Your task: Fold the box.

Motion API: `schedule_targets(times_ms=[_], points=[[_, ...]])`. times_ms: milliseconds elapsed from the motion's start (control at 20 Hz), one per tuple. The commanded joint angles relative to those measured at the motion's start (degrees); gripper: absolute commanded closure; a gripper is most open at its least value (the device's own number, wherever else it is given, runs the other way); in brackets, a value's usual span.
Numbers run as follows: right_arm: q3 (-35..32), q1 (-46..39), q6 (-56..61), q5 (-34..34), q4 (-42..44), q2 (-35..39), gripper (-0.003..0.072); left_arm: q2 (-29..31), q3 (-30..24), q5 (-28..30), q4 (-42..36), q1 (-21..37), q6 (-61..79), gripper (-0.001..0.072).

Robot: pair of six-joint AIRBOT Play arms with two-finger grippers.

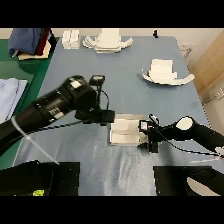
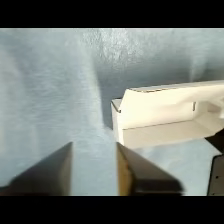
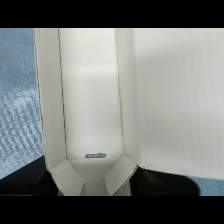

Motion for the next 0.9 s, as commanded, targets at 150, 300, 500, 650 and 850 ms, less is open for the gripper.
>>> schedule_targets(times_ms=[150,300,500,650,850], points=[[0.0,0.0,0.0,0.0,0.0,0.0,0.0169,9.2,-10.2,0.9,-17.5,19.9,55.0,0.0695],[0.0,0.0,0.0,0.0,0.0,0.0,0.0169,9.0,-22.8,6.5,-36.3,29.5,88.8,0.0695],[0.0,0.0,0.0,0.0,0.0,0.0,0.0169,8.7,-34.2,20.9,-46.8,32.1,114.1,0.0013],[0.0,0.0,0.0,0.0,0.0,0.0,0.0169,7.5,-37.8,27.9,-54.2,31.5,130.0,0.0012],[0.0,0.0,0.0,0.0,0.0,0.0,0.0169,3.2,-38.4,30.8,-55.7,28.2,141.2,0.0012]])
